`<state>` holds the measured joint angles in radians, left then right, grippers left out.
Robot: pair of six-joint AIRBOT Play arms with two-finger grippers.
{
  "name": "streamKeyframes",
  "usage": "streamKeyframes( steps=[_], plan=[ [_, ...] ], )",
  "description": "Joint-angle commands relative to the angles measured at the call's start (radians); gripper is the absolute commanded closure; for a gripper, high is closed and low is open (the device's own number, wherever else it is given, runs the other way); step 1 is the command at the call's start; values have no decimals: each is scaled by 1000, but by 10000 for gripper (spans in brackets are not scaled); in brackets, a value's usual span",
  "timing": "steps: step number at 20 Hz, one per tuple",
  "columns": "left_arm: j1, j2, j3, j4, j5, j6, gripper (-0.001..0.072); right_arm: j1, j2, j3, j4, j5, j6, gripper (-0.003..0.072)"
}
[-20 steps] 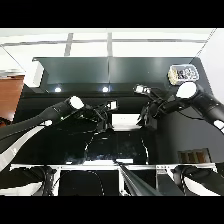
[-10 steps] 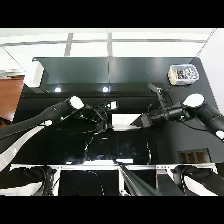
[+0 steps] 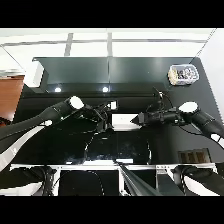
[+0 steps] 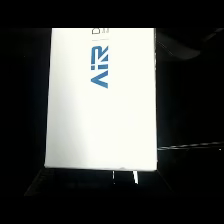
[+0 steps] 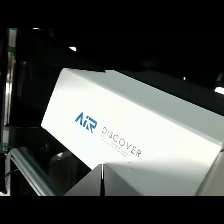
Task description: Fold the box and place the chain.
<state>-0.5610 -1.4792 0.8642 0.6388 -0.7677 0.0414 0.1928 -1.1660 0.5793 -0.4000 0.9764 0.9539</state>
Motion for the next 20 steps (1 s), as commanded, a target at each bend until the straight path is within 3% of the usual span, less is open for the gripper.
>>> streamKeyframes(
  steps=[1,7,11,16,17,18,19,20],
  plan=[
    [0,-1,0,0,0,-1,304,3,-31,-3,-50,-23,24,670],
    [0,-1,0,0,0,-1,304,3,-56,-2,-46,-47,24,670],
    [0,-1,0,-1,2,-1,303,0,-53,4,-19,24,15,670],
    [2,8,0,0,-3,-21,303,-155,40,161,-25,372,-27,670],
    [4,16,0,0,-7,-22,283,-217,70,202,-25,466,-27,670],
    [5,26,1,14,-29,-21,93,-276,99,230,-26,544,-26,670],
    [5,38,5,59,-47,-24,-10,-339,133,247,-29,614,-26,670],
    [4,53,14,111,-70,-24,-10,-402,167,248,-42,658,-26,670]
  ],
)
